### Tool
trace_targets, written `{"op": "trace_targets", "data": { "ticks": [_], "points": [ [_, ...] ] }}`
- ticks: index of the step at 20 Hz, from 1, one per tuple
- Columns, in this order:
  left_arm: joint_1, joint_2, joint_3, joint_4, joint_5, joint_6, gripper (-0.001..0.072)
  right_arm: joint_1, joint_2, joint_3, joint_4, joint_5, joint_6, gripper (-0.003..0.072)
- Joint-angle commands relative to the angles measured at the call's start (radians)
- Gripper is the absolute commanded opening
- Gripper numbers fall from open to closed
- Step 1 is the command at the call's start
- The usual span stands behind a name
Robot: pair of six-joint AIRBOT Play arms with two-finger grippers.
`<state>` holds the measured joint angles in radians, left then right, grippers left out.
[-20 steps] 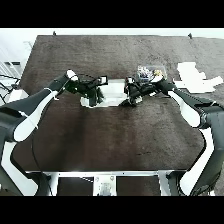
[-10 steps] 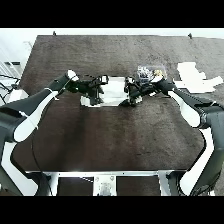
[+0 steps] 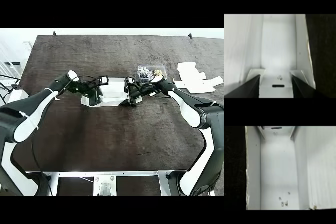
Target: Fold the box and place the chain.
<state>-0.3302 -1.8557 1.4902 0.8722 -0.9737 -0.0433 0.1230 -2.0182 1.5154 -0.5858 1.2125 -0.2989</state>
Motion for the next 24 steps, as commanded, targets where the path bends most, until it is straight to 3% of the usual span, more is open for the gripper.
{"op": "trace_targets", "data": {
  "ticks": [1, 5, 6, 7, 10, 14, 18, 24],
  "points": [
    [-0.002, 0.000, 0.000, 0.062, -0.032, -0.038, 0.0467, 0.000, 0.000, 0.000, 0.000, 0.001, 0.002, 0.0475],
    [-0.001, 0.000, 0.000, 0.064, -0.031, -0.044, 0.0465, 0.000, 0.000, 0.000, 0.000, 0.001, 0.002, 0.0475],
    [-0.001, 0.001, 0.000, 0.067, -0.031, -0.060, 0.0399, 0.000, 0.000, 0.000, 0.000, 0.001, 0.002, 0.0475],
    [0.004, 0.003, 0.000, 0.069, -0.040, -0.061, 0.0207, 0.000, 0.000, 0.000, 0.000, 0.001, 0.002, 0.0475],
    [0.032, 0.008, 0.008, 0.071, -0.068, -0.061, 0.0019, 0.000, 0.000, 0.000, 0.000, 0.001, 0.002, 0.0475],
    [0.080, 0.041, 0.008, 0.067, -0.132, -0.082, 0.0019, 0.000, 0.000, 0.000, 0.000, 0.001, 0.002, 0.0475],
    [0.119, 0.127, 0.005, 0.056, -0.135, -0.219, 0.0017, 0.000, 0.000, 0.000, 0.000, 0.001, 0.002, 0.0475],
    [0.177, 0.233, 0.000, 0.045, -0.154, -0.619, 0.0017, 0.000, 0.000, -0.001, 0.002, 0.001, 0.002, 0.0475]
  ]
}}
